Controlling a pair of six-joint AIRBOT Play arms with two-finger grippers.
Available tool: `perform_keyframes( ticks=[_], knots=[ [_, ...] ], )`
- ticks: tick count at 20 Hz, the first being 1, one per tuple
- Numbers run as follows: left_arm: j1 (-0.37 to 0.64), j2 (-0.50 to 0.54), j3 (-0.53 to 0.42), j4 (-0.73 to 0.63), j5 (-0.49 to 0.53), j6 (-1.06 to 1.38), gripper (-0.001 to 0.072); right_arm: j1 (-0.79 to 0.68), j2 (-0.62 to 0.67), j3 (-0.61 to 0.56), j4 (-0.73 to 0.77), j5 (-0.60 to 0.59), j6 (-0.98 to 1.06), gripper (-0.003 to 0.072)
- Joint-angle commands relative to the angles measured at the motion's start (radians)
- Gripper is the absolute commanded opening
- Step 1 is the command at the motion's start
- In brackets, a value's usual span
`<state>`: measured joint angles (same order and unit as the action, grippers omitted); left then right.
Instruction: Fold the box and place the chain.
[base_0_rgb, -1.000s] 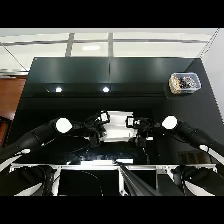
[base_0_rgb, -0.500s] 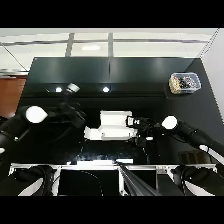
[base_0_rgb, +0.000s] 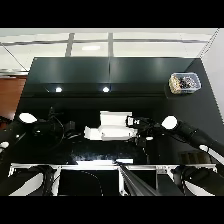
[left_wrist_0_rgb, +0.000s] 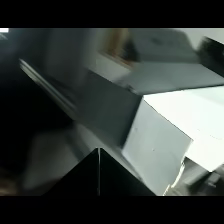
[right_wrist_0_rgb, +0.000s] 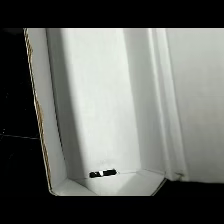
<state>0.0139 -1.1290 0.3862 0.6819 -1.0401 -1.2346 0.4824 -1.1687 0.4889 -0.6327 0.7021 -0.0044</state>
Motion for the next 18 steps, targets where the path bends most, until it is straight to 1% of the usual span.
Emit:
perform_keyframes(
  ticks=[1, 3, 4, 6, 12, 13, 14, 15, 16, 18],
  knots=[
    [-0.035, -0.120, -0.029, -0.223, -0.018, 0.146, 0.0026, 0.000, 0.000, 0.000, 0.000, 0.000, 0.000, 0.0308],
    [-0.092, -0.165, -0.023, -0.288, 0.019, 0.188, 0.0026, 0.000, 0.000, 0.000, 0.000, 0.000, 0.000, 0.0308],
    [-0.121, -0.180, -0.014, -0.292, 0.038, 0.200, 0.0026, 0.000, 0.000, 0.000, 0.000, 0.000, 0.000, 0.0307],
    [-0.161, -0.187, 0.005, -0.291, 0.043, 0.220, 0.0026, 0.000, 0.000, 0.000, 0.000, 0.000, 0.000, 0.0308],
    [-0.155, -0.183, 0.064, -0.292, -0.010, 0.291, 0.0032, 0.000, 0.000, 0.000, 0.000, 0.000, 0.000, 0.0308],
    [-0.156, -0.180, 0.075, -0.293, -0.023, 0.306, 0.0087, 0.000, 0.000, 0.000, 0.000, 0.000, 0.000, 0.0308],
    [-0.156, -0.179, 0.087, -0.296, -0.039, 0.319, 0.0221, 0.000, 0.000, 0.000, 0.000, 0.000, 0.000, 0.0308],
    [-0.156, -0.179, 0.100, -0.295, -0.054, 0.319, 0.0446, 0.000, 0.000, 0.000, 0.000, 0.000, 0.000, 0.0308],
    [-0.156, -0.179, 0.110, -0.296, -0.065, 0.319, 0.0584, 0.000, 0.000, 0.000, 0.000, 0.000, 0.000, 0.0307],
    [-0.161, -0.179, 0.122, -0.303, -0.086, 0.318, 0.0584, 0.000, 0.000, 0.000, 0.000, 0.000, 0.000, 0.0308]
  ],
)
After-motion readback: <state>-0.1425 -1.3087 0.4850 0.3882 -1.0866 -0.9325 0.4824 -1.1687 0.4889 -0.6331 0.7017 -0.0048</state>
